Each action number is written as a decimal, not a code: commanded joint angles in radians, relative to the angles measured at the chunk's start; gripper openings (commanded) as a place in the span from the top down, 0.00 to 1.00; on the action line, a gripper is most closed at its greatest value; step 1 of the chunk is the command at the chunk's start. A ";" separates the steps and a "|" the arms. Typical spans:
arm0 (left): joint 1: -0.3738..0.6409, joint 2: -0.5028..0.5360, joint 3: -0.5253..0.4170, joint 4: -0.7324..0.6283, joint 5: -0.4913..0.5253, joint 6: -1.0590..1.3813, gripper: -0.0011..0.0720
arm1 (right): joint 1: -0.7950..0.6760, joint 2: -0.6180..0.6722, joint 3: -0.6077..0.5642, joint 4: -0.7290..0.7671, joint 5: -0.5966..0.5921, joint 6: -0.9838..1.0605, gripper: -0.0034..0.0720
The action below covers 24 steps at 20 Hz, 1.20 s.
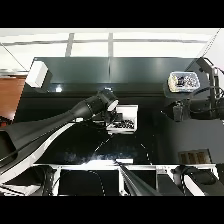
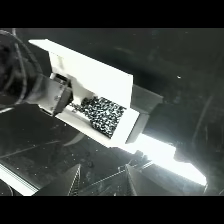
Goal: Fold the box and place the chain.
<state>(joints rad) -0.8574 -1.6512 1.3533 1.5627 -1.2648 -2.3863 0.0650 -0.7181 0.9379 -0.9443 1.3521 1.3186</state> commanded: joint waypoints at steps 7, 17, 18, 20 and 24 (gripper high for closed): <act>0.006 0.339 -0.029 0.215 -0.118 0.330 0.20 | -0.003 0.012 0.001 -0.052 -0.045 0.010 0.48; 0.533 0.607 -0.770 -0.860 0.291 1.587 0.00 | -0.003 0.012 0.001 -0.062 -0.180 0.021 0.48; 0.520 0.596 -0.782 -0.893 0.298 1.725 0.01 | -0.003 0.012 0.001 -0.062 -0.186 0.021 0.48; 0.493 0.576 -0.783 -0.890 0.326 1.964 0.01 | -0.003 0.012 0.001 -0.062 -0.190 0.021 0.48; 0.477 0.558 -0.783 -0.890 0.444 2.337 0.01 | -0.003 0.012 0.001 -0.063 -0.200 0.021 0.48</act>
